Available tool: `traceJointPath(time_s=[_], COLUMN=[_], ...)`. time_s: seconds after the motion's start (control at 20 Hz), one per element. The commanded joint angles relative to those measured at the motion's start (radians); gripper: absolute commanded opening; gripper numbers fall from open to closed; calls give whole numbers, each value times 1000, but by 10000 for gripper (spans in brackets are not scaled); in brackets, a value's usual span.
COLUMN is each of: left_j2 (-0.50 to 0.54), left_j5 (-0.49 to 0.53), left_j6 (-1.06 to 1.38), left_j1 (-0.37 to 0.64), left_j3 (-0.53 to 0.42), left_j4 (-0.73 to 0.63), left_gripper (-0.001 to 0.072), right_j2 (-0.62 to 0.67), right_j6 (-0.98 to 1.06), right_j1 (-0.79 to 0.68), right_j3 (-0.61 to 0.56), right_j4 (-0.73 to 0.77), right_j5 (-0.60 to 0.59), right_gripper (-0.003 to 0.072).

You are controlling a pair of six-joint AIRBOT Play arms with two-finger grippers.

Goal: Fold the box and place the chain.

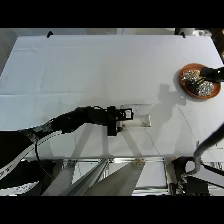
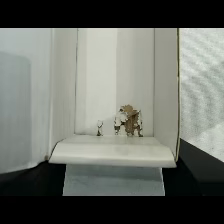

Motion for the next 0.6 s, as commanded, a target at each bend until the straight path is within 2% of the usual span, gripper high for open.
traceJointPath(time_s=[0.0,0.25,0.55], left_j2=[0,0,0], left_j5=[0,0,0], left_j6=[0,0,0], left_j1=[1,1,1], left_j3=[1,1,1], left_j4=[0,0,0], left_gripper=[255,255,255], right_j2=[137,294,522], right_j6=[-64,-163,-202], right_j1=[0,0,0], right_j3=[0,0,-3], right_j4=[44,205,422], right_j5=[133,378,513], right_gripper=[18,18,18])
